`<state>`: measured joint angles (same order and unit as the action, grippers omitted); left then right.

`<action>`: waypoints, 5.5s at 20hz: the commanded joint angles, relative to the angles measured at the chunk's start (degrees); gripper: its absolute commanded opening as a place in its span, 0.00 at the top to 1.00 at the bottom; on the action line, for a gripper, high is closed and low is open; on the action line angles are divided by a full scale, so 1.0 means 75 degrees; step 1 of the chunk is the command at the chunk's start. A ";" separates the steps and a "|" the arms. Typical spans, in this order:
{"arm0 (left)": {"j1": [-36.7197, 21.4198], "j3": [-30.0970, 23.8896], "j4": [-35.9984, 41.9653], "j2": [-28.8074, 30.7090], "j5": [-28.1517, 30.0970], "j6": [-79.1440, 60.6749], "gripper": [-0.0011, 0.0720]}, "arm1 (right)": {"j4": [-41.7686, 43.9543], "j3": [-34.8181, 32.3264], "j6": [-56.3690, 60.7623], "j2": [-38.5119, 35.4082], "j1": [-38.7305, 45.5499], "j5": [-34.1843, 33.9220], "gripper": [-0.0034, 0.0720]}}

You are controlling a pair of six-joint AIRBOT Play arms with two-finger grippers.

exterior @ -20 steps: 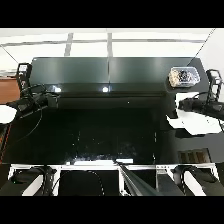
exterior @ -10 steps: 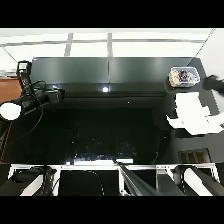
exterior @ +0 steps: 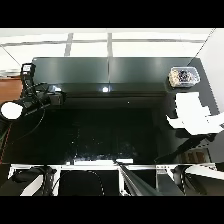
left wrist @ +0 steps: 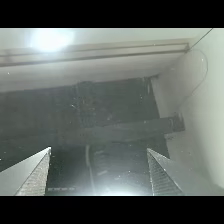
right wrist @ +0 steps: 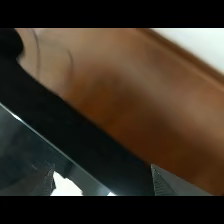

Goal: Fold the box and place the chain.

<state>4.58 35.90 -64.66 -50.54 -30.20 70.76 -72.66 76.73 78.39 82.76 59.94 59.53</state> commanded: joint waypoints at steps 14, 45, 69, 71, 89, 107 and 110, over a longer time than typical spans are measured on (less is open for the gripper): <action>0.0003 0.0003 0.0026 -0.0006 -0.0047 0.0003 0.02 | 0.0280 0.0845 -0.3279 0.1923 -0.0938 0.2521 0.16; 0.0064 -0.0003 0.0708 -0.0029 -0.0405 -0.0003 0.02 | 0.5045 -0.5750 -0.2532 -0.4514 -0.7370 -0.1999 0.94; 0.1209 0.2687 0.5196 -0.5945 -0.5141 -0.1105 0.03 | 0.5654 -0.7061 -0.3226 -0.4616 -0.9935 -0.3864 0.93; 0.1224 0.2687 0.5866 -0.6015 -0.5846 -0.2495 0.03 | 0.5654 -0.7061 -0.3229 -0.4616 -0.9938 -0.3861 0.94; 0.1612 0.4234 0.4249 -0.6849 -0.7490 -0.3675 0.95 | 0.5528 -0.7047 -0.3232 -0.4619 -0.9876 -0.3850 0.13; 0.3392 0.2780 0.2562 -0.4491 -0.2597 -0.9288 0.95 | 0.1594 -0.5018 -0.5581 -0.4572 -0.7734 -0.0761 0.02; 0.3372 0.2777 0.2337 -0.4794 -0.2597 -0.9291 0.95 | 0.2582 -0.5525 -0.7070 -0.4570 -0.7886 -0.0772 0.02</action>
<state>29.32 56.93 -44.12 -85.03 -53.19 4.34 -60.14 37.89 37.47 48.45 1.48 53.91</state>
